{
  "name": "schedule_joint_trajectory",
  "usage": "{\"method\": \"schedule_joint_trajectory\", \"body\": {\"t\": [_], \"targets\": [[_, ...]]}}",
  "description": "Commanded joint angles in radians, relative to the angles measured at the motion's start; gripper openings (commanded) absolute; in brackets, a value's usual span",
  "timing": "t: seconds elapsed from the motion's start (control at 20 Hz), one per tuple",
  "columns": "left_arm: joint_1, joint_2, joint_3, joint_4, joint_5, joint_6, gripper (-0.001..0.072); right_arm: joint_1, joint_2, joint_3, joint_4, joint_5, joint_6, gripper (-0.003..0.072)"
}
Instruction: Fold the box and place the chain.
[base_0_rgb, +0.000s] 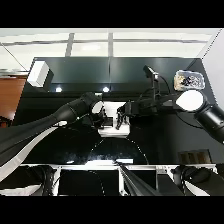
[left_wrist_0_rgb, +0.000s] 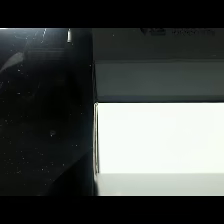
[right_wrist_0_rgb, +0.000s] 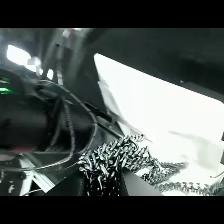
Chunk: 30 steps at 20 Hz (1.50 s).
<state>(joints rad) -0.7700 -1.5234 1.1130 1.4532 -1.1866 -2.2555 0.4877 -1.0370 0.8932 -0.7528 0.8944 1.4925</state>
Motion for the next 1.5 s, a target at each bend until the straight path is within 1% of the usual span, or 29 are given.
{"method": "schedule_joint_trajectory", "body": {"t": [0.0,0.2,0.3,0.5,0.6,0.75,0.85,0.95,1.05,1.15,1.3,1.35,1.4,1.45], "targets": [[0.001,0.0,0.001,0.0,0.001,0.0,0.0029,0.005,-0.032,-0.001,-0.019,-0.005,0.003,0.0017],[0.001,0.0,0.001,0.0,0.0,0.0,0.0029,-0.001,-0.031,0.023,-0.019,0.043,-0.007,0.0017],[0.001,0.0,0.001,0.0,0.001,0.0,0.0029,-0.002,-0.025,0.052,-0.019,0.077,-0.013,0.0017],[0.001,0.0,0.001,0.0,0.001,0.0,0.0029,-0.002,0.023,0.126,-0.021,0.086,-0.007,0.0017],[0.001,0.0,0.001,0.0,0.001,0.0,0.0029,0.0,0.044,0.135,0.002,0.095,-0.006,0.0017],[0.001,0.0,0.001,0.0,0.001,0.0,0.0029,0.003,0.053,0.132,-0.019,0.119,-0.004,0.0017],[0.001,0.0,0.001,0.0,0.001,0.0,0.0029,0.023,0.053,0.108,-0.066,0.119,0.001,0.0017],[0.001,0.0,0.001,0.0,0.001,0.0,0.0029,0.056,0.053,0.048,-0.15,0.103,0.067,0.0017],[0.001,0.0,0.001,0.0,0.001,0.0,0.0029,0.091,0.05,-0.034,-0.157,0.036,0.084,0.0017],[0.001,0.0,0.001,0.0,0.006,0.0,0.0029,0.108,0.04,-0.089,-0.158,-0.019,0.106,0.0017],[0.001,0.0,0.001,0.0,0.008,0.0,0.0029,0.105,0.034,-0.101,-0.176,-0.045,0.109,0.0019],[0.001,0.0,0.001,0.0,0.008,0.0,0.0029,0.105,0.034,-0.101,-0.176,-0.047,0.109,0.0033],[0.001,0.0,0.001,0.001,0.008,0.0,0.0029,0.102,0.034,-0.1,-0.184,-0.045,0.109,0.0155],[0.001,0.0,0.001,0.001,0.008,0.0,0.003,0.092,0.034,-0.1,-0.185,-0.042,0.109,0.021]]}}
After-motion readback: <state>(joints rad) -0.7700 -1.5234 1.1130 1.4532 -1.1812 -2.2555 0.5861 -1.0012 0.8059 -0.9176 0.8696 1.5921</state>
